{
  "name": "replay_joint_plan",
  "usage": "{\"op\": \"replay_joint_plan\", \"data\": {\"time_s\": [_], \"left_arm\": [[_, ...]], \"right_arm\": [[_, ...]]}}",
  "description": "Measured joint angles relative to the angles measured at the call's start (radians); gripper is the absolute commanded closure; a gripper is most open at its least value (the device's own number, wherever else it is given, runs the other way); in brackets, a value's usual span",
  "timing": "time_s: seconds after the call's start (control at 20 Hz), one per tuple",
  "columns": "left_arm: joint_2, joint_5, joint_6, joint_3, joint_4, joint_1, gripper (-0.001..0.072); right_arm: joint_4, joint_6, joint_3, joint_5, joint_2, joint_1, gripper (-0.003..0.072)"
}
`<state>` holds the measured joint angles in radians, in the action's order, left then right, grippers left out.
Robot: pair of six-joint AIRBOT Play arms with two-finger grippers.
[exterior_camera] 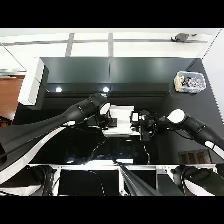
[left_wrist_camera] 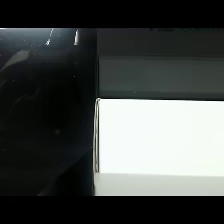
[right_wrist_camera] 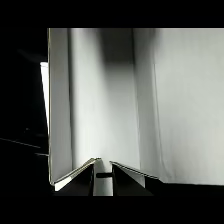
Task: Fold the box and place the chain.
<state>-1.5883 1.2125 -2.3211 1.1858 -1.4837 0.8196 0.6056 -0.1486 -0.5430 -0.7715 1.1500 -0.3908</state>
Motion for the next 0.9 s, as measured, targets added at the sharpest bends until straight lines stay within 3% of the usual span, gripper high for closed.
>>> {"op": "replay_joint_plan", "data": {"time_s": [0.2, 0.25, 0.3, 0.35, 0.45, 0.55, 0.6, 0.65, 0.75, 0.9], "left_arm": [[0.0, 0.0, 0.0, 0.0, 0.005, 0.0, 0.0679], [0.0, 0.0, 0.0, 0.0, 0.007, 0.0, 0.0679], [0.0, -0.001, -0.001, 0.0, 0.008, 0.0, 0.0679], [0.0, -0.002, -0.002, 0.0, 0.008, 0.0, 0.0679], [0.0, -0.002, -0.003, 0.0, 0.008, 0.0, 0.0679], [0.0, -0.004, -0.003, 0.0, 0.008, 0.0, 0.0679], [0.0, -0.004, -0.003, 0.0, 0.008, 0.0, 0.0679], [0.0, -0.004, -0.002, 0.0, 0.008, 0.0, 0.0679], [0.0, -0.005, -0.002, 0.0, 0.008, 0.0, 0.0679], [0.0, -0.005, -0.002, 0.0, 0.008, 0.0, 0.068]], "right_arm": [[-0.061, 0.004, 0.0, 0.04, 0.03, -0.02, 0.0539], [-0.069, 0.007, 0.0, 0.045, 0.034, -0.023, 0.0348], [-0.079, 0.011, 0.0, 0.05, 0.037, -0.024, 0.0275], [-0.083, 0.017, 0.0, 0.056, 0.038, -0.026, 0.0405], [-0.087, 0.031, 0.0, 0.067, 0.041, -0.026, 0.0344], [-0.088, 0.04, 0.0, 0.071, 0.042, -0.027, 0.0553], [-0.089, 0.052, 0.0, 0.075, 0.043, -0.027, 0.0586], [-0.087, 0.078, 0.0, 0.074, 0.042, -0.027, 0.0671], [-0.051, 0.21, -0.008, 0.064, 0.03, -0.02, 0.0672], [0.075, 0.513, -0.059, -0.057, -0.018, 0.048, 0.0672]]}}
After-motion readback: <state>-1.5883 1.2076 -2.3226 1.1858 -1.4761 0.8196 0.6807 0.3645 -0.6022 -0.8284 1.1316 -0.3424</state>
